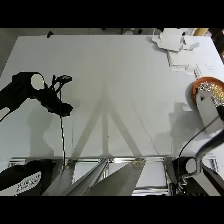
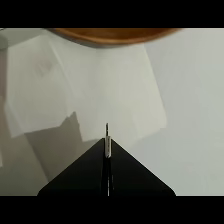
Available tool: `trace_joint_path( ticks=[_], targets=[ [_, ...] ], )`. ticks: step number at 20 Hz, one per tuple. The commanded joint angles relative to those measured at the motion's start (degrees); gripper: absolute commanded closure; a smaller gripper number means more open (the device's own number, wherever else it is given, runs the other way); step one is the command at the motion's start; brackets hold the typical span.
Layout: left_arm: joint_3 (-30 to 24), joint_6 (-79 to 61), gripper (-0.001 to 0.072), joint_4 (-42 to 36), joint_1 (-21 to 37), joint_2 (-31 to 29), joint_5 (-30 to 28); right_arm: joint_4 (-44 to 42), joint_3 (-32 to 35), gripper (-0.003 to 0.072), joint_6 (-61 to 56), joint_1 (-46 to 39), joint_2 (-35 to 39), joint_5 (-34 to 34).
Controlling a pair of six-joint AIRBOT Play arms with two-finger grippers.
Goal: Fold the box and place the chain.
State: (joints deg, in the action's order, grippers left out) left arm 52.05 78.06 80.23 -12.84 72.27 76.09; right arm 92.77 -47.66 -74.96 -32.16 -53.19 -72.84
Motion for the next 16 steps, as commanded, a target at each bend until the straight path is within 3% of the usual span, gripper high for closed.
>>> trace_joint_path(
  ticks=[1,4,9,12,16],
  targets=[
    [-0.02,-0.02,0.0416,0.0,-0.04,0.04,0.0,-9.53,1.6,0.0668,0.42,11.72,9.51,-1.36],
    [-0.02,-0.02,0.0416,-0.02,-0.07,0.02,0.0,-15.34,5.4,0.0668,0.42,18.6,14.99,-0.98],
    [-0.02,-0.02,0.0416,0.0,-0.09,0.02,0.02,-15.72,13.14,0.0668,-0.48,28.94,18.21,3.17],
    [-0.02,-0.02,0.0416,-0.02,-0.11,0.02,0.0,-16.81,17.16,0.0668,-1.75,33.66,18.18,9.42],
    [-0.02,-0.02,0.0416,-0.02,-0.11,0.02,0.0,-23.23,18.05,0.0668,-1.7,37.7,18.18,26.08]
  ],
)
